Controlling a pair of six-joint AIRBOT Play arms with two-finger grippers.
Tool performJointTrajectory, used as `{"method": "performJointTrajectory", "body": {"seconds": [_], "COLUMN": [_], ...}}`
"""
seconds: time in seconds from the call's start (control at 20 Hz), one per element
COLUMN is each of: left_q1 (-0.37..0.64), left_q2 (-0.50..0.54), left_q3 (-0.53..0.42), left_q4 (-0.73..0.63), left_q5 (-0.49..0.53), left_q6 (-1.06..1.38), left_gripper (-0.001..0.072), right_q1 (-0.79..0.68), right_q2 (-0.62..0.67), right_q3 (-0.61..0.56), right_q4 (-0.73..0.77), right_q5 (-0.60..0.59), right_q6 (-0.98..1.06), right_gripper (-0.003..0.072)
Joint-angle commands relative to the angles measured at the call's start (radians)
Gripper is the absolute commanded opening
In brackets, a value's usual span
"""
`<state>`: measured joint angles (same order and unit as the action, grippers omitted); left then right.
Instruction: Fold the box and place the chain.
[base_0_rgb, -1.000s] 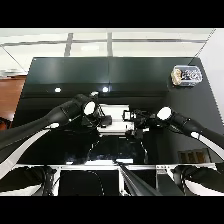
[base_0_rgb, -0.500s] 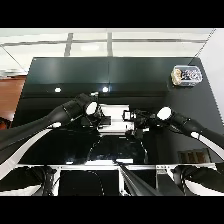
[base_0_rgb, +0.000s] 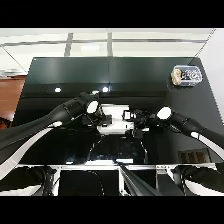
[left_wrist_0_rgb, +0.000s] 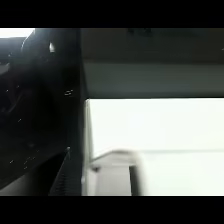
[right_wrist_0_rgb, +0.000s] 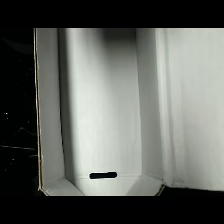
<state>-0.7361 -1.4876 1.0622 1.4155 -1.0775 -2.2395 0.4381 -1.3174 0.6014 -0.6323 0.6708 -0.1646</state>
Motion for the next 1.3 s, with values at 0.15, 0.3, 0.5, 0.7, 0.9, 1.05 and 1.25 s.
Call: {"method": "performJointTrajectory", "body": {"seconds": [0.15, 0.3, 0.5, 0.7, 0.9, 1.05, 1.25], "left_q1": [-0.007, -0.021, -0.020, -0.020, -0.020, -0.020, -0.019], "left_q2": [-0.007, -0.007, -0.007, -0.006, -0.006, -0.005, -0.004], "left_q3": [0.001, 0.001, 0.001, 0.001, 0.002, 0.009, 0.025], "left_q4": [0.042, 0.043, 0.042, 0.042, 0.042, 0.042, 0.043], "left_q5": [-0.023, -0.004, -0.008, -0.020, -0.028, -0.034, -0.038], "left_q6": [-0.001, 0.002, 0.006, 0.007, 0.008, 0.011, 0.029], "left_gripper": [0.0035, 0.0028, 0.0028, 0.0028, 0.0028, 0.0028, 0.0028], "right_q1": [0.000, 0.000, 0.000, -0.005, -0.013, -0.022, -0.027], "right_q2": [-0.001, -0.001, 0.009, 0.092, 0.148, 0.150, 0.150], "right_q3": [0.000, 0.000, 0.001, 0.001, 0.001, 0.001, 0.001], "right_q4": [-0.001, -0.001, -0.001, -0.105, -0.178, -0.184, -0.188], "right_q5": [0.002, 0.002, 0.011, 0.090, 0.086, 0.084, 0.085], "right_q6": [0.000, 0.000, 0.055, 0.094, 0.109, 0.110, 0.132], "right_gripper": [0.0321, 0.0321, 0.0624, 0.0622, 0.0621, 0.0620, 0.0620]}}
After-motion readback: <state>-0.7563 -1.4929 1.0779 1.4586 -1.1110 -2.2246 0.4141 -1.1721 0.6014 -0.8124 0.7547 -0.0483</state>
